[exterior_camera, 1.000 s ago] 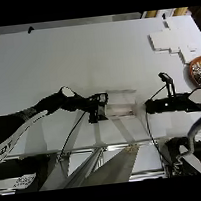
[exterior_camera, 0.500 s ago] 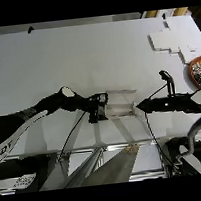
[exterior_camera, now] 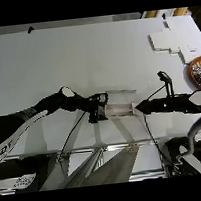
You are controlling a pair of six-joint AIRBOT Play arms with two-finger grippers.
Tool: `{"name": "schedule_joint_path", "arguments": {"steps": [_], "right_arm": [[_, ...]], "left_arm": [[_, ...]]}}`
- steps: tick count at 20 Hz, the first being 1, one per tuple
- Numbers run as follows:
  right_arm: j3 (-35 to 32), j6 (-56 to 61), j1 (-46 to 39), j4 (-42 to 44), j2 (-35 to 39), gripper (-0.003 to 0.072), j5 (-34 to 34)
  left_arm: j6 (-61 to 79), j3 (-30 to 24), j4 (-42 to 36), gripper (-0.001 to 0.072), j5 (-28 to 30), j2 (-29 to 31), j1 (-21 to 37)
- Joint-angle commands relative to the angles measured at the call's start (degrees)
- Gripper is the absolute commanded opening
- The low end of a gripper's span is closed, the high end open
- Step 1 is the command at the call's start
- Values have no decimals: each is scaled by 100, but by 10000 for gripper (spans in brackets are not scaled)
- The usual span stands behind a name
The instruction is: Fold the box and place the chain.
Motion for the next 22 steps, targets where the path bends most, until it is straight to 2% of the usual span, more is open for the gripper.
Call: {"name": "schedule_joint_path", "arguments": {"steps": [1,5,8,11,15,19,22], "right_arm": [[-4,278,684,-17,-7,485,-282],[26,861,1161,-365,-7,484,-710],[251,1469,1165,-1069,-20,475,-634],[496,1711,1172,-1217,-103,474,-577],[573,2059,1727,-1410,-564,473,-625],[1117,3228,2492,-2636,-1137,466,-597],[1491,3823,2796,-2951,-1506,459,-557]], "left_arm": [[2,2,2,34,0,2,0],[2,2,2,34,0,2,2],[2,2,2,34,0,0,0],[2,2,2,34,0,0,2],[2,2,2,34,0,0,0],[2,2,2,34,0,0,0],[2,2,2,34,0,0,0]]}}
